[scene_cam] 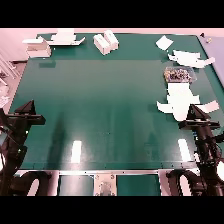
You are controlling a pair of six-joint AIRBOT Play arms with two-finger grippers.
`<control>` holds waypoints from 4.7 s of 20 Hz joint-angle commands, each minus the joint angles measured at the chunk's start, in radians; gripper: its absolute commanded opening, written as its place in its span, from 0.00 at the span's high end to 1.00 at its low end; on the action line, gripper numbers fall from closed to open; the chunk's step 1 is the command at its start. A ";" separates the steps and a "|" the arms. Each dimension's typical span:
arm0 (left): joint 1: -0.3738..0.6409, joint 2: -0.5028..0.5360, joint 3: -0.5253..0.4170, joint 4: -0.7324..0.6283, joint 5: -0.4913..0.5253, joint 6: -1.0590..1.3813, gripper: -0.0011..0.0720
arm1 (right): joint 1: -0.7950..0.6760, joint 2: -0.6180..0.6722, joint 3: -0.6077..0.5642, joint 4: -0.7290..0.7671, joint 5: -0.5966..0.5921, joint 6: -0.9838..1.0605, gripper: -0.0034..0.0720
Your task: Fold the box and place the chain.
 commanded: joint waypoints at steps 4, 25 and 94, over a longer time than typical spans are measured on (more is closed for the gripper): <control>-0.001 0.000 0.001 0.000 0.000 0.000 0.96 | 0.001 0.000 0.000 0.000 0.000 0.000 0.85; -0.001 0.000 0.001 0.000 0.000 0.000 0.95 | -0.047 -0.522 0.392 -0.010 -0.049 0.007 0.78; -0.001 0.000 0.001 0.000 0.000 0.000 0.96 | -0.828 -2.080 1.770 -0.951 1.486 0.576 0.61</control>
